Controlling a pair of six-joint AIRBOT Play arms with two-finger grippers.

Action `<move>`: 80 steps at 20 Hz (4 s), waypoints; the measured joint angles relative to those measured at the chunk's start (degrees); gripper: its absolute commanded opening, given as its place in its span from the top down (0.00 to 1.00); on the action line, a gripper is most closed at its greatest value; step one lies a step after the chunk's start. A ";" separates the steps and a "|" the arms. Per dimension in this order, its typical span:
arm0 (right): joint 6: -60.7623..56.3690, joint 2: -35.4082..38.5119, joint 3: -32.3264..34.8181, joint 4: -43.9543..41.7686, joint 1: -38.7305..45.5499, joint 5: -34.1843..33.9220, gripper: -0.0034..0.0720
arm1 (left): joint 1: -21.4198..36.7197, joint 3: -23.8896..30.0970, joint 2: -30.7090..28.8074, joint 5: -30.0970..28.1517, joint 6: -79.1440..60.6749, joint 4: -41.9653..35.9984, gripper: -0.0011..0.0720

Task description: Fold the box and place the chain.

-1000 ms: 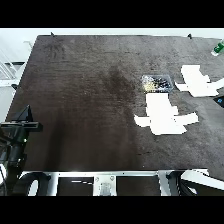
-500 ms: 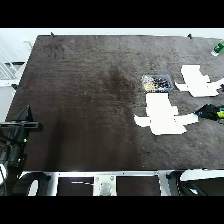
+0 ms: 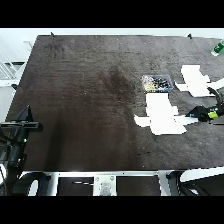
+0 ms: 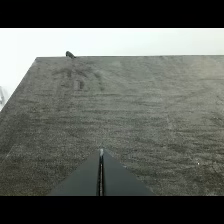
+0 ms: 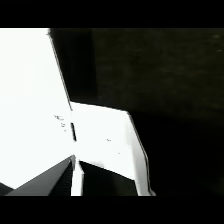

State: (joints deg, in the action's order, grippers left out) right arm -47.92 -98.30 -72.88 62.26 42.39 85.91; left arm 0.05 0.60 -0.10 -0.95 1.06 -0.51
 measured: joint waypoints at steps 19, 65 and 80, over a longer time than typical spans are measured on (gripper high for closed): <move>1.66 5.99 13.88 -19.17 -9.84 1.68 0.95 | 0.00 0.00 0.00 -0.02 0.00 0.00 0.96; 9.38 10.01 21.11 -36.44 -51.93 -48.94 0.95 | -1.84 -95.19 104.04 67.80 39.12 34.73 0.38; 9.38 10.01 21.11 -36.48 -52.48 -49.11 0.95 | -9.51 -111.06 123.12 79.28 51.69 38.40 0.38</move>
State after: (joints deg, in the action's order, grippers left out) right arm -38.54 -88.29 -51.77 25.78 -10.09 36.80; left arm -9.45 -110.45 123.02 78.32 52.75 37.89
